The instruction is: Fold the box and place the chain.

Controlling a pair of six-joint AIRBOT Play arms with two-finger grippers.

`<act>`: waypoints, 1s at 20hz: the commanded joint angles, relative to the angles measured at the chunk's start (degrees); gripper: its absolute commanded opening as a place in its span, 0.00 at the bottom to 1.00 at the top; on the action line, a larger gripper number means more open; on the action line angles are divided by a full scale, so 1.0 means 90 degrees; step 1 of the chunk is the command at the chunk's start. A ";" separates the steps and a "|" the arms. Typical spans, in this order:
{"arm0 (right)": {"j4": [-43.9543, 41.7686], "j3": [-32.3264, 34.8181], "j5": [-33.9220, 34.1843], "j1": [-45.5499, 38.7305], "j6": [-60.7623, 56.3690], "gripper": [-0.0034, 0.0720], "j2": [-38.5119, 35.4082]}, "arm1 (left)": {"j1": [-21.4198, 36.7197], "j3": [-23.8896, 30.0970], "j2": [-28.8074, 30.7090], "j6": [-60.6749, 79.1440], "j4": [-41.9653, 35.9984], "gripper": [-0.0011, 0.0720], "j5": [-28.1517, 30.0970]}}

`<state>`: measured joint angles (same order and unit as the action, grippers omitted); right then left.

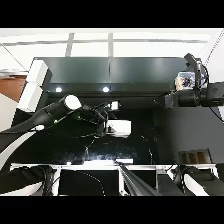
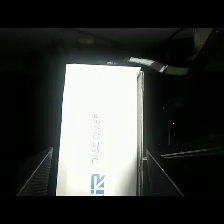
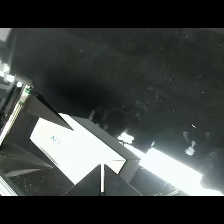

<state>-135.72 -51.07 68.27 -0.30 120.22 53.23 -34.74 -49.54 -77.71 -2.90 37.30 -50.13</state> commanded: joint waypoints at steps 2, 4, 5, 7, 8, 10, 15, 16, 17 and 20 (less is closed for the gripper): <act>0.0051 -0.0005 -0.0022 -0.0005 -0.0005 0.08 0.0002 | -0.0027 -0.0017 -0.0250 -0.0075 -0.0005 1.00 0.0041; 0.0049 -0.0005 -0.0022 -0.0005 -0.0007 0.08 0.0002 | -0.0024 -0.0017 -0.0253 -0.0092 -0.0007 1.00 0.0039; 0.0051 -0.0005 -0.0022 -0.0005 -0.0005 0.08 0.0002 | -0.0024 -0.0017 -0.0253 -0.0090 -0.0002 1.00 0.0046; 0.0051 -0.0005 -0.0029 -0.0005 -0.0005 0.08 0.0002 | -0.0024 -0.0017 -0.0253 -0.0090 -0.0002 1.00 0.0044; 0.0049 -0.0005 -0.0034 -0.0005 -0.0005 0.08 0.0002 | -0.0024 -0.0017 -0.0253 -0.0090 0.0000 1.00 0.0044; 0.0049 -0.0005 -0.0036 -0.0005 -0.0007 0.08 0.0002 | -0.0027 -0.0015 -0.0257 -0.0087 0.0024 1.00 0.0056; 0.0051 -0.0005 -0.0155 -0.0005 -0.0005 0.08 0.0002 | -0.0248 -0.0015 -0.0563 -0.0503 0.0695 1.00 0.0313; 0.0051 -0.0005 -0.0180 -0.0005 -0.0005 0.08 0.0002 | -0.0347 -0.0015 -0.0612 -0.0848 0.0986 0.99 0.0471; 0.0051 -0.0005 -0.0182 -0.0005 -0.0005 0.08 0.0002 | -0.0413 -0.0015 -0.0629 -0.1035 0.1207 0.99 0.0522; 0.0061 -0.0005 -0.0206 -0.0007 -0.0012 0.08 0.0002 | -0.0454 -0.0087 -0.0607 -0.1251 0.1372 0.58 0.0221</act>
